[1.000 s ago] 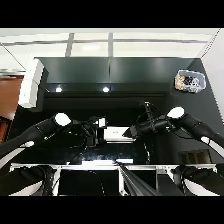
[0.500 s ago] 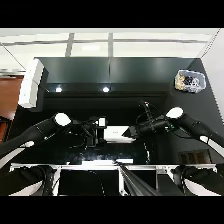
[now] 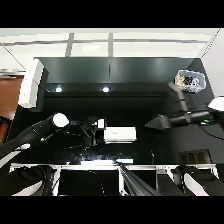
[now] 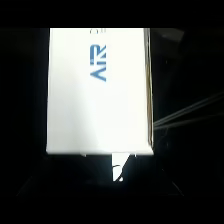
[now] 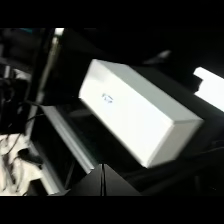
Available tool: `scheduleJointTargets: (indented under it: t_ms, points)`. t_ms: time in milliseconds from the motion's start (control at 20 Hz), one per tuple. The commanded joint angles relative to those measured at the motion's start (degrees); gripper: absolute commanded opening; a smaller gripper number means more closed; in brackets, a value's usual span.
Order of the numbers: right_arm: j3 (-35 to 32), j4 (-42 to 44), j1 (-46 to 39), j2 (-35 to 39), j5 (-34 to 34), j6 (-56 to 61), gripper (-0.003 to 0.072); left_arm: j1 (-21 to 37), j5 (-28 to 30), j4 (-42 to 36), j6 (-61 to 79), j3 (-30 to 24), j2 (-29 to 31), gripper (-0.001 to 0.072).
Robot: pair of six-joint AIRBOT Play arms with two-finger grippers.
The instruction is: Fold the box and place the chain.
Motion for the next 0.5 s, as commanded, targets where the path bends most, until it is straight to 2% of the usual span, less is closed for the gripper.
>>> scheduleJointTargets:
  t_ms: [0, 200, 300, 450]
  points:
    - [0.6, -8.3, -11.7, 7.0, 5.5, 1.9, 0.001, 0.0, -1.4, 8.9, -8.8, 0.0, 5.2, 0.0712]
    - [0.0, -8.1, -14.9, 7.3, 3.6, 1.9, 0.001, -0.1, -4.3, 7.5, -15.3, 1.0, 12.7, 0.0711]
    - [-0.5, -7.8, -14.9, 7.3, 1.1, 1.9, 0.001, -0.7, -3.8, 2.5, -16.2, 2.6, 11.9, 0.0709]
    - [-0.9, -7.9, -14.9, 7.3, -0.9, 1.8, 0.001, -2.6, -1.0, -5.7, -15.0, 5.5, 6.0, 0.0709]
